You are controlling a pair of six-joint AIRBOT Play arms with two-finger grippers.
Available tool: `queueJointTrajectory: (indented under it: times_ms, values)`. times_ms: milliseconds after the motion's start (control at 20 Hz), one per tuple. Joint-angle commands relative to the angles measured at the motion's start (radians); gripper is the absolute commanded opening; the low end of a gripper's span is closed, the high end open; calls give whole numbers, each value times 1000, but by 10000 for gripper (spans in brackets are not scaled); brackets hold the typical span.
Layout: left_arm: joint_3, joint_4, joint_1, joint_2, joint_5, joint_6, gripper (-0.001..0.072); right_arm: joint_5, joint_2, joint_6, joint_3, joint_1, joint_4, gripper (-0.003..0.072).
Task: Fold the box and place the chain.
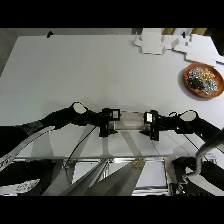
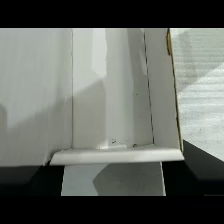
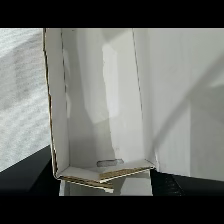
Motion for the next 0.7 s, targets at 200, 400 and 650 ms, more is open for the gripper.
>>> queueJointTrajectory:
  times_ms: [200, 400, 650]
  values:
    - [-1, 5, -2, 0, -3, 3, 273, 0, 0, 0, 1, 0, 1, 396]
    - [-1, 5, -2, 0, -5, 3, 273, 0, 0, 0, 0, 0, 1, 396]
    - [-1, 5, -2, 0, -6, 3, 273, -19, 0, -3, 1, 1, 5, 393]
